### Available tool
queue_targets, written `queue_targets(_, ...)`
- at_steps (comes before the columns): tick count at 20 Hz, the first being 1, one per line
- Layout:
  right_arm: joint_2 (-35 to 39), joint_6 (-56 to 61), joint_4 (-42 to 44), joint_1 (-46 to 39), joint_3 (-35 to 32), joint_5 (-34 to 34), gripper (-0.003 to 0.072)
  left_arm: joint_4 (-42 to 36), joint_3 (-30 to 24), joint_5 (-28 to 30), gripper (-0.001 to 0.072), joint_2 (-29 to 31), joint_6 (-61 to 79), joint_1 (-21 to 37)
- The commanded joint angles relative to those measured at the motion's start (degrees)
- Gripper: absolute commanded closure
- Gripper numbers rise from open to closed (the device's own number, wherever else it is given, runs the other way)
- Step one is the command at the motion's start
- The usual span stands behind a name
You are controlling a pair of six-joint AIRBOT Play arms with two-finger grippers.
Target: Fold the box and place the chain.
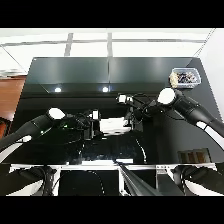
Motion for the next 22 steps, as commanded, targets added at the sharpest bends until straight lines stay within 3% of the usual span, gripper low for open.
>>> queue_targets(1, 0.0, 0.1, -0.1, 0.0, 0.0, 0.5, 0.0362, 0.1, 0.0, 0.0, 0.034, 0.0, 0.0, 0.0)
queue_targets(15, -2.1, 2.2, 0.2, 0.0, 0.2, 0.2, 0.0362, 0.1, 0.0, 0.0, 0.034, 0.0, 0.0, 0.0)
queue_targets(19, 1.9, 12.4, -0.1, -1.2, 2.8, 7.1, 0.0366, 0.1, 0.0, 0.0, 0.034, 0.0, 0.0, 0.0)
queue_targets(20, 3.2, 15.9, 0.0, -2.5, 2.8, 8.5, 0.0418, 0.1, 0.0, 0.0, 0.034, 0.0, 0.0, 0.0)
queue_targets(21, 3.9, 20.4, 0.0, -4.1, 2.8, 10.3, 0.0585, 0.1, 0.0, 0.0, 0.034, 0.0, 0.0, 0.0)
queue_targets(22, 3.9, 25.9, 0.1, -5.7, 2.6, 11.5, 0.0675, 0.1, 0.0, 0.0, 0.034, 0.0, 0.0, 0.0)
